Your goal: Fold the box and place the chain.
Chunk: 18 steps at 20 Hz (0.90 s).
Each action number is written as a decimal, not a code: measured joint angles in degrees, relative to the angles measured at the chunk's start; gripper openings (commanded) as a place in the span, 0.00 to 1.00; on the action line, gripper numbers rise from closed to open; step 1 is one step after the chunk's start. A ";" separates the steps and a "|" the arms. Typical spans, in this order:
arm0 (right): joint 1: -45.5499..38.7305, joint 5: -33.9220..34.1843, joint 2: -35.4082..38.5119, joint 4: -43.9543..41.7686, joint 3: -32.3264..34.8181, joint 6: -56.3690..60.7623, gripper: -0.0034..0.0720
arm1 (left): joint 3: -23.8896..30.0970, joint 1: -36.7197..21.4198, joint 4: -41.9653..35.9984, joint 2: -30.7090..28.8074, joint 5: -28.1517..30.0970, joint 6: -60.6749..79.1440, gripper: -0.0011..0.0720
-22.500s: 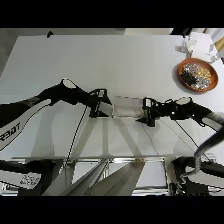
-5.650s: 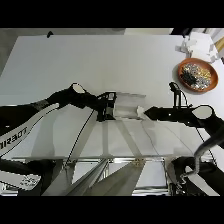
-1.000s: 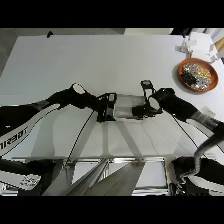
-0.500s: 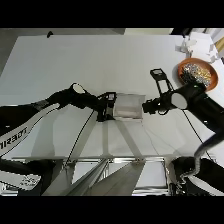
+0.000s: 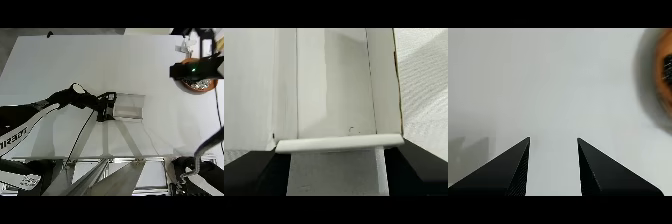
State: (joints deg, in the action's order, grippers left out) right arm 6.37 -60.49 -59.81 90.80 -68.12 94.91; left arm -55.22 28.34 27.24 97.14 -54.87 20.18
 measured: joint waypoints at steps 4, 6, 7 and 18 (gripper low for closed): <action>-9.90 1.31 -6.97 -0.42 -4.28 -4.66 0.47 | 0.00 0.00 0.00 0.00 0.00 0.00 0.36; -14.27 2.10 -11.98 -0.48 -5.86 -6.32 0.47 | 0.00 0.00 0.00 0.00 0.00 0.00 0.36; -16.22 2.32 -14.88 -0.48 -6.78 -6.91 0.47 | 0.00 0.00 0.00 0.00 0.00 0.00 0.36; -23.12 3.19 -38.88 0.24 -17.16 -10.36 0.46 | 0.00 0.00 0.00 0.00 0.02 0.00 0.36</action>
